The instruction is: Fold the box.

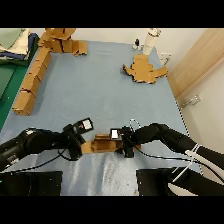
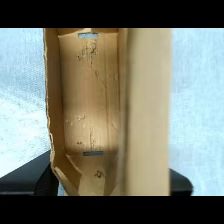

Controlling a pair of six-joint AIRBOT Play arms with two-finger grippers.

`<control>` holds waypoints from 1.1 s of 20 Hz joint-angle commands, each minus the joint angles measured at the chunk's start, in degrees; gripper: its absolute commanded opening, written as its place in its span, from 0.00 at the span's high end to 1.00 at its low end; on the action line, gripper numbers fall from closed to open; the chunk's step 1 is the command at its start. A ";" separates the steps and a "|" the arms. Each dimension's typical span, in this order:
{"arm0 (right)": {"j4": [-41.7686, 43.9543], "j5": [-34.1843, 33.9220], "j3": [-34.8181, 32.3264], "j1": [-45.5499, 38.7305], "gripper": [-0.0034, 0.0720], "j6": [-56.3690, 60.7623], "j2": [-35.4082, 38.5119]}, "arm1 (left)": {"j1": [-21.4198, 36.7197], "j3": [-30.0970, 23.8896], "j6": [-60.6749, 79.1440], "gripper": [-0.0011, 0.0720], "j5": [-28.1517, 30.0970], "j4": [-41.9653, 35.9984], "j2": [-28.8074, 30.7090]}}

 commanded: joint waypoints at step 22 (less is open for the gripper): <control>-0.17 0.09 -0.02 0.00 0.30 0.07 0.02 | 16.00 -10.88 -29.03 0.97 -1.40 -30.01 -2.25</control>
